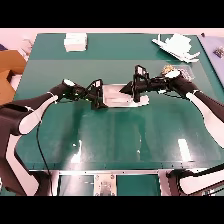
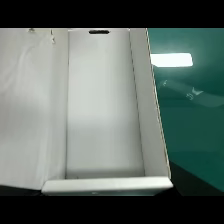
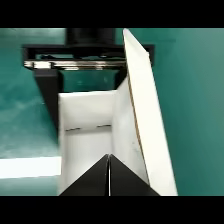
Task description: Fold the box and place the chain.
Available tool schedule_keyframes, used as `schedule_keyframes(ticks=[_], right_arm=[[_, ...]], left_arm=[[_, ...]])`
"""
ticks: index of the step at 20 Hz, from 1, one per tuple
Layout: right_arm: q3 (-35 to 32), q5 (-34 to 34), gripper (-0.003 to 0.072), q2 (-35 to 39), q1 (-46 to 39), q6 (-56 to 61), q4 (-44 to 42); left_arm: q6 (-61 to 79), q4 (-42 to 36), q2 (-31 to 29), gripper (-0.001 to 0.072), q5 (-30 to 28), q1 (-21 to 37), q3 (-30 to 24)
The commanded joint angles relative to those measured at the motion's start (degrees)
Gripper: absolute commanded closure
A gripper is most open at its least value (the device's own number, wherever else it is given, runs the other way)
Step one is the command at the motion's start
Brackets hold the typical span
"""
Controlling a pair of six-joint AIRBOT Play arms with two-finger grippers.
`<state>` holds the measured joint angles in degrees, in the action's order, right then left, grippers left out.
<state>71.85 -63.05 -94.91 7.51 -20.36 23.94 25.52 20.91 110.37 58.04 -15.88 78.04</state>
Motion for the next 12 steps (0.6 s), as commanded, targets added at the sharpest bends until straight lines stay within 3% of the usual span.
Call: schedule_keyframes(ticks=[1,12], right_arm=[[0.28,7.02,0.0679,-1.18,0.00,-4.02,-1.46],[5.55,5.53,0.0679,-7.72,-1.18,-4.09,-0.50]], left_arm=[[0.02,0.02,0.00,0.0181,0.31,0.02,0.00],[0.04,0.02,0.00,0.0181,1.07,0.02,0.00]])
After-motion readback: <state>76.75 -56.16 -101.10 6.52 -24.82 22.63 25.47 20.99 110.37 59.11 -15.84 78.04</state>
